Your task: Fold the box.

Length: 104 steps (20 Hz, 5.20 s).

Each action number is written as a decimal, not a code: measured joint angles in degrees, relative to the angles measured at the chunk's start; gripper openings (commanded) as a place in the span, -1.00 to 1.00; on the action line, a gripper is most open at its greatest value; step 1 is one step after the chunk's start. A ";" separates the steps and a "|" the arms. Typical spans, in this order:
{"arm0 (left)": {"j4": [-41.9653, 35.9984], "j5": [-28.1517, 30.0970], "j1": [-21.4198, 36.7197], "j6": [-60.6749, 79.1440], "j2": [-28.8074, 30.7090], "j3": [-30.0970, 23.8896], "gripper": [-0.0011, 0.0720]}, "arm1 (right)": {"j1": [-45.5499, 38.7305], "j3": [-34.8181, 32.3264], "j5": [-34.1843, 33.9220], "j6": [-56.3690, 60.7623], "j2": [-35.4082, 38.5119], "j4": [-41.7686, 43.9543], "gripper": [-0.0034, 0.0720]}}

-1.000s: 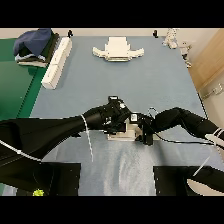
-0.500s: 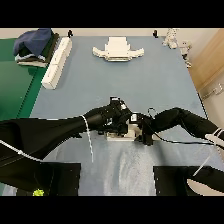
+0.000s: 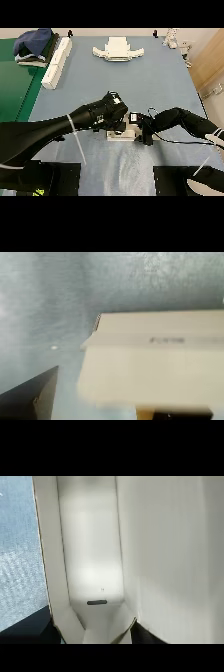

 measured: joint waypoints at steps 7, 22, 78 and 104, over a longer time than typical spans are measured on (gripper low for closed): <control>0.20 -6.21 0.13 7.23 8.31 0.04 -0.94 | 0.00 0.00 0.00 0.00 0.00 0.00 0.48; -20.96 17.53 22.49 84.80 23.34 -23.58 0.92 | 0.00 0.00 0.00 0.00 0.00 0.00 0.48; -65.85 43.60 25.68 157.70 9.01 -38.69 0.17 | 0.00 0.00 -0.11 -0.02 0.00 -0.02 0.48; -65.81 44.35 25.66 157.65 9.01 -38.71 0.17 | 0.00 3.78 -18.32 47.06 16.46 -19.67 0.17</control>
